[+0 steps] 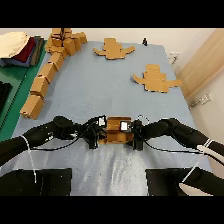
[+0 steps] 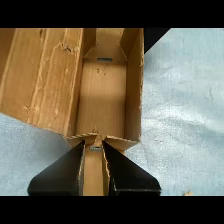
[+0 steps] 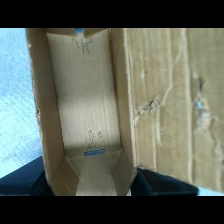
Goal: Fold the box.
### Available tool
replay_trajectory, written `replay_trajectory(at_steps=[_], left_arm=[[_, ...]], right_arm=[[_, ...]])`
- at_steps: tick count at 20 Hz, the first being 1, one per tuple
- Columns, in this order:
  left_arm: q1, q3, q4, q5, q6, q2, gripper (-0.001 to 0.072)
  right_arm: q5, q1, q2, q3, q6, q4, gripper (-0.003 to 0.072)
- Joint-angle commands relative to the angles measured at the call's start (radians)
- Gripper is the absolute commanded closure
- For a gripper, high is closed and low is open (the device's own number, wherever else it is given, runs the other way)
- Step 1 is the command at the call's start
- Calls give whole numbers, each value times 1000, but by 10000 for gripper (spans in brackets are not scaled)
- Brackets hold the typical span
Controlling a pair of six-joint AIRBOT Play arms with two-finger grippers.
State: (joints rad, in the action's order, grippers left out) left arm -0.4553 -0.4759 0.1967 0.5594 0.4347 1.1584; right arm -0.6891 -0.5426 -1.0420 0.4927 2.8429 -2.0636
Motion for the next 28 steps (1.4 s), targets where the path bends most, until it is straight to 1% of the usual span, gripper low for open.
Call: replay_trajectory(at_steps=[1,4,6,7,8,9,16,18,19,20,21,24,26,28], left_arm=[[0,-1,-25,-1,3,14,541],[-5,-1,-25,-2,3,14,540],[-13,-1,-25,0,3,14,508],[-18,0,-26,0,4,14,399],[-19,-1,-26,1,3,14,266],[-19,-1,-25,0,3,14,254],[-19,0,-24,-2,3,14,255],[-19,0,-16,-19,-12,13,256],[-18,-1,-13,-38,-29,10,323],[-17,-1,13,-55,-50,3,556],[-17,-1,68,-62,-86,-10,695],[-17,-1,291,-59,-411,-102,694],[-15,-1,521,-51,-713,-206,695],[9,-1,763,9,-1099,-338,695]], right_arm=[[0,0,0,0,0,0,101],[0,0,0,0,0,0,101],[0,0,0,0,0,0,101],[0,0,0,0,0,0,102],[0,0,0,0,0,0,101],[0,0,0,0,0,0,101],[0,0,0,0,0,0,102],[0,0,0,0,0,0,102],[0,0,0,0,0,0,101],[0,0,0,0,0,0,101],[0,0,0,0,0,0,101],[0,0,0,0,0,0,101],[0,0,0,0,0,0,102],[0,0,0,0,0,0,101]])
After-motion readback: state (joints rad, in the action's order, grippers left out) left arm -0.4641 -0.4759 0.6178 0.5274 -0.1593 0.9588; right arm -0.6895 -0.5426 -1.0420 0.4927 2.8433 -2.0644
